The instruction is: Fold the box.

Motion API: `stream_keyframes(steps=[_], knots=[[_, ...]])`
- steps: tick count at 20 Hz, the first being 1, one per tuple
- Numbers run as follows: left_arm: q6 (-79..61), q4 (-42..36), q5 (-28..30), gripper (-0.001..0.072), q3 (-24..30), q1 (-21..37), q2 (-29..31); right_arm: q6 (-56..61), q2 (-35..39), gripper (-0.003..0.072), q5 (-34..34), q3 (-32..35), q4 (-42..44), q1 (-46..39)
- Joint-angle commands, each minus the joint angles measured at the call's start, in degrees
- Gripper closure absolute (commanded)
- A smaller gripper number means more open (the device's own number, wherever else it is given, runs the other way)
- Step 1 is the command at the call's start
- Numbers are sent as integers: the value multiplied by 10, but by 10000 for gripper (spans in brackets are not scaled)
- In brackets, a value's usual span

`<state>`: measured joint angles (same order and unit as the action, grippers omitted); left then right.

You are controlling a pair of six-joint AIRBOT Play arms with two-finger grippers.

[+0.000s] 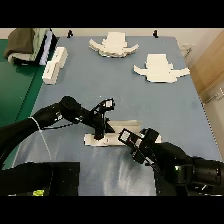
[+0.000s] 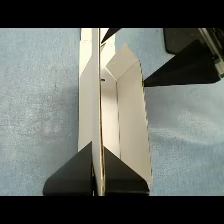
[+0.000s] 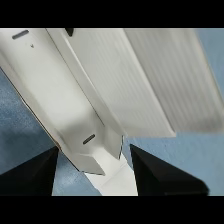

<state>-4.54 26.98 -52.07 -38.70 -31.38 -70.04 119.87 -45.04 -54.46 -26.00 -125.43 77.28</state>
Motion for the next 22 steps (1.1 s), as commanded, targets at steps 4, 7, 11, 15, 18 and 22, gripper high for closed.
stream_keyframes(steps=[4,7,11,15,18,22], knots=[[0,0,0,694,0,0,0,-162,79,-34,59,33,82,-89],[0,0,0,694,0,0,0,-354,107,-34,72,36,220,-170],[0,0,0,694,0,0,0,-591,92,-34,128,36,385,-289],[0,0,0,694,0,0,0,-832,40,-34,131,36,600,-402],[0,0,0,694,0,0,0,-956,16,-34,127,36,697,-462],[0,0,0,694,0,0,0,-979,-2,-34,99,36,716,-495]])
